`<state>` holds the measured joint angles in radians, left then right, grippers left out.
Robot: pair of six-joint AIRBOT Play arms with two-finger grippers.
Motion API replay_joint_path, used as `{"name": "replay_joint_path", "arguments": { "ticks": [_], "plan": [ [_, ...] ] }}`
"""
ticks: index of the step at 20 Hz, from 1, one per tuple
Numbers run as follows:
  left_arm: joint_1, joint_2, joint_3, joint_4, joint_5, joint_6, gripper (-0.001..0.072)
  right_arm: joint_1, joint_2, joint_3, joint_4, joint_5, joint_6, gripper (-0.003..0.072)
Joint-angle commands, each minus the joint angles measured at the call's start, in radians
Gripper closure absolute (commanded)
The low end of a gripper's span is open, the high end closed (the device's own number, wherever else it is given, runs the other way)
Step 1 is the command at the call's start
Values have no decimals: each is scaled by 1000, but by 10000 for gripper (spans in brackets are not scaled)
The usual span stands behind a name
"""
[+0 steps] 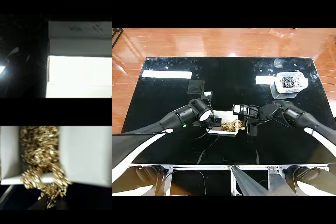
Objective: Fold the box and place the chain.
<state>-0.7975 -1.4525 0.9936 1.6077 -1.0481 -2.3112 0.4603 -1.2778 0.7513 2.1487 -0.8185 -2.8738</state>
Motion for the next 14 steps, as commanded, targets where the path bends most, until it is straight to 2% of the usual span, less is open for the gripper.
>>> {"name": "replay_joint_path", "arguments": {
  "ticks": [1, 5, 9, 12, 14],
  "plan": [
    [0, 0, 1, 0, 1, 0, 681, -40, 95, 6, -13, -19, 137, 665],
    [0, 0, 1, 0, 0, 1, 682, -82, 247, 50, 28, -187, 250, 665],
    [0, 0, 1, 0, 0, 0, 681, -85, 312, 142, 220, -316, 290, 665],
    [-1, 0, 1, 0, 0, 1, 681, -61, 313, 175, 348, -271, 290, 665],
    [-1, 0, 1, 0, 0, 1, 682, -30, 310, 175, 354, -204, 291, 665]
  ]
}}
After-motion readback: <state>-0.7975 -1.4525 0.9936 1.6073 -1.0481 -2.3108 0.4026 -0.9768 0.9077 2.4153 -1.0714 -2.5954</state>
